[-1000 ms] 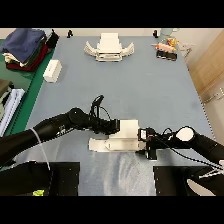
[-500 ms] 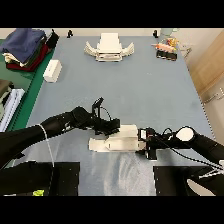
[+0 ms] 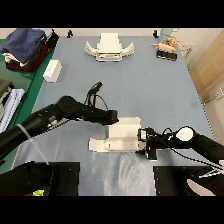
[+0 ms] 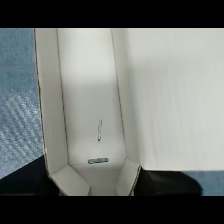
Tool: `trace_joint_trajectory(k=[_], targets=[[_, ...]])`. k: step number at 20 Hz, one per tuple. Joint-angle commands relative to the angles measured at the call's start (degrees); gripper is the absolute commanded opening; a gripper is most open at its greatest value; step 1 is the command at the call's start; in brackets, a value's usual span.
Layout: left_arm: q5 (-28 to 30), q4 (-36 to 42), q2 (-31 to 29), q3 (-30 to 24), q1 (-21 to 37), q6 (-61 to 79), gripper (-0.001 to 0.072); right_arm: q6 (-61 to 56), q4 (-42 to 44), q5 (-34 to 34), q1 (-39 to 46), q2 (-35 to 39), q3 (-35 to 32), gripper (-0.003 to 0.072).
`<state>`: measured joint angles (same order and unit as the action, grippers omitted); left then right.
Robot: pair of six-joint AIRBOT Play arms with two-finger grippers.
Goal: Fold the box.
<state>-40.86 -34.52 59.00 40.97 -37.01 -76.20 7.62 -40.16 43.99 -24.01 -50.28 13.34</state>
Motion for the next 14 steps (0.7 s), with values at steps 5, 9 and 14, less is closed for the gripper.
trace_joint_trajectory(k=[5, 9, 14], targets=[[-19.1, -21.2, -10.9, 0.4, 4.3, 13.8, 0.0015, -0.1, 0.1, 0.0, 0.0, 0.0, 0.0, 0.0503], [-21.2, -22.1, -13.2, -1.3, 0.0, 28.0, 0.0013, -0.1, 0.1, 0.0, 0.0, 0.0, 0.0, 0.0503], [-16.6, -10.9, -14.5, -13.8, 7.4, 57.5, 0.0686, -0.1, 0.1, 0.0, 0.0, 0.0, 0.0, 0.0504]])
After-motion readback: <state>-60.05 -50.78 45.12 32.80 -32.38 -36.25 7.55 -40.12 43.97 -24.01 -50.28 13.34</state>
